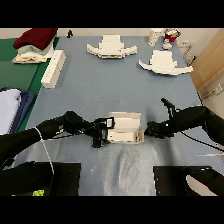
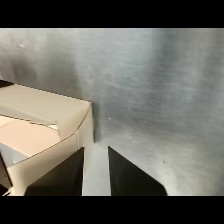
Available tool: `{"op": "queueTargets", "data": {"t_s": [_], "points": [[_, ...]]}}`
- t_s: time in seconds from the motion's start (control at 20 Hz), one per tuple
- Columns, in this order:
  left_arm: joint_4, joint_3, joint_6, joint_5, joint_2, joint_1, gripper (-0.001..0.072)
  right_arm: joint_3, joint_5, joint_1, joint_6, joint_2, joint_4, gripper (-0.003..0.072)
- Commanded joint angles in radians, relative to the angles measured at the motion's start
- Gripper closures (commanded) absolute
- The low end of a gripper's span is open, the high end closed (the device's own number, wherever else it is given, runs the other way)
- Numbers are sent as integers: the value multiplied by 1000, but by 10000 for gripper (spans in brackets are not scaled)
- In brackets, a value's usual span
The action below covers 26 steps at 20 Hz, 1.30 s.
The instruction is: Fold the box.
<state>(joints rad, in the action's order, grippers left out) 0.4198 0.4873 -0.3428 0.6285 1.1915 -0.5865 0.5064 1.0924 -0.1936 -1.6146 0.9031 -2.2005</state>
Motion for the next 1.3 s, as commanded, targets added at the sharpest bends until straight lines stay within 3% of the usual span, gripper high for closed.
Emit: {"op": "queueTargets", "data": {"t_s": [0.0, 0.05, 0.1, 0.15, 0.55, 0.7, 0.9, 1.05, 1.25], "points": [[0, 1, 0, 0, 0, 0, 256, 51, 27, -45, -3, -1, -7, 440], [0, 1, 0, 0, 0, 0, 256, 57, 26, -59, -3, 0, -7, 438], [0, 1, 0, 0, 0, 0, 256, 58, 22, -73, -3, -1, -7, 312], [0, 1, 0, 0, 0, 0, 256, 57, 22, -87, -2, 1, -6, 248], [0, 1, 0, 0, 0, 0, 256, 58, -118, -253, 45, 66, 22, 251], [0, 1, 0, 0, 0, 0, 256, 107, -171, -365, 258, 103, 208, 260], [0, 1, 0, 0, 0, 0, 255, 204, -133, -530, 586, 161, 477, 260], [0, 1, 0, 0, 0, 0, 256, 279, -21, -639, 801, 235, 665, 260], [0, 1, 0, 0, 0, 0, 256, 325, 34, -693, 896, 309, 720, 261]]}}
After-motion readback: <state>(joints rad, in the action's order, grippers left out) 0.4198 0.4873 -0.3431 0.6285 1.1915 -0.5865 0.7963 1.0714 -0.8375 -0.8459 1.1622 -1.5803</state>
